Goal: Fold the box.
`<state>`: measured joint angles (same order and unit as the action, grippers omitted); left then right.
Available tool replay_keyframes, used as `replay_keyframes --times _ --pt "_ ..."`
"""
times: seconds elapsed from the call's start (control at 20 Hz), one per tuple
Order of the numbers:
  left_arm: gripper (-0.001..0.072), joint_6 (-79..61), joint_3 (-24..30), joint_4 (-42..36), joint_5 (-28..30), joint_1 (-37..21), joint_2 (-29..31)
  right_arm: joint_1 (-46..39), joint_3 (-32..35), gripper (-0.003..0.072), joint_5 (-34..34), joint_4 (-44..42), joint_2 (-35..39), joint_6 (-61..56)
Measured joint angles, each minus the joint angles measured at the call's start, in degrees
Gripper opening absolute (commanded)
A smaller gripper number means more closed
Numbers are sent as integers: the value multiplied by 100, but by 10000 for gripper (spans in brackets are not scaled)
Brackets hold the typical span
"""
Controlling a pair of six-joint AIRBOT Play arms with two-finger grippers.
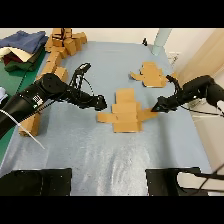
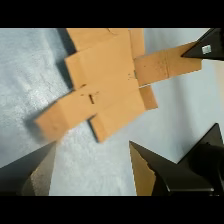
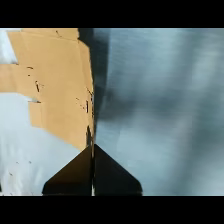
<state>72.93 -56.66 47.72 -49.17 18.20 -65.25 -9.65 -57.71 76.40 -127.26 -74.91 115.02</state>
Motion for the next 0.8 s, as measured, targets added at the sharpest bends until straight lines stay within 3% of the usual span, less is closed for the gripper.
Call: replay_keyframes --times 0.05,0.1,0.15,0.2,0.5,0.6,0.75,0.8 --pt "690 2 -7 17 -85 -4 2 184 302 14 -245 -57 227 -173" --pt "691 0 -11 66 -168 -4 2 337 590 81 -472 -74 402 -326" --pt "691 -11 -13 116 -240 -4 2 461 863 313 -702 -61 533 -476" --pt "691 -44 -13 155 -278 -4 2 570 1119 389 -892 -39 625 -601" --pt "691 -168 -17 249 -282 -4 2 857 1735 359 -1567 -39 658 -901" --pt "691 -179 -20 210 -251 -4 2 979 1784 274 -1670 -46 623 -916" --pt "691 -177 -20 111 -219 7 2 1257 1821 257 -1888 -94 557 -942" --pt "691 -153 -20 68 -221 7 2 1344 1823 116 -2009 -140 540 -942"
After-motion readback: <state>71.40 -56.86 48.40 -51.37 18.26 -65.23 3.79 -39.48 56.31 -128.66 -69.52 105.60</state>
